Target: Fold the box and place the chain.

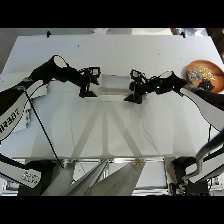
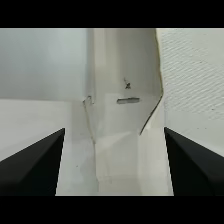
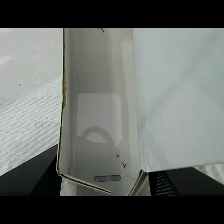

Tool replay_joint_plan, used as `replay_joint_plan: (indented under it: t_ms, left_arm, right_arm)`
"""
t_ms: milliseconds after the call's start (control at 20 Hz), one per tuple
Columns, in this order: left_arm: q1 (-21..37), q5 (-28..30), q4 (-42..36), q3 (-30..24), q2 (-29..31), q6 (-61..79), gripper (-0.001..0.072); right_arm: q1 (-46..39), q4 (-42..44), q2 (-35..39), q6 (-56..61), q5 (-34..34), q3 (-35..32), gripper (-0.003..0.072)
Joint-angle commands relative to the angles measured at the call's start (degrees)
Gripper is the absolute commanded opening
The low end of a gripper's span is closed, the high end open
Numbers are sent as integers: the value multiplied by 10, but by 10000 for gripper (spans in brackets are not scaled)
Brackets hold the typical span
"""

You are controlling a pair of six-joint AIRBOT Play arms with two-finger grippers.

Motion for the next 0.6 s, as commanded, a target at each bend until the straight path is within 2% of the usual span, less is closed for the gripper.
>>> replay_joint_plan:
  t_ms: [0,50,100,150,450,500,550]
  left_arm:
    - [-4,-20,1,0,-4,9,708]
    - [-4,-21,1,0,-5,9,705]
    - [-4,-21,1,0,-5,9,670]
    - [-4,-22,1,0,-5,9,582]
    - [-4,-31,-1,0,-10,9,564]
    - [-5,-30,-1,0,-11,9,512]
    - [-6,-30,-1,0,-11,9,372]
  right_arm:
    - [0,0,0,0,0,0,435]
    - [0,0,0,0,0,0,435]
    - [0,0,0,0,0,0,435]
    - [0,0,0,0,0,0,435]
    - [0,0,0,0,0,0,435]
    - [0,0,0,0,0,0,435]
    - [0,0,0,0,0,0,435]
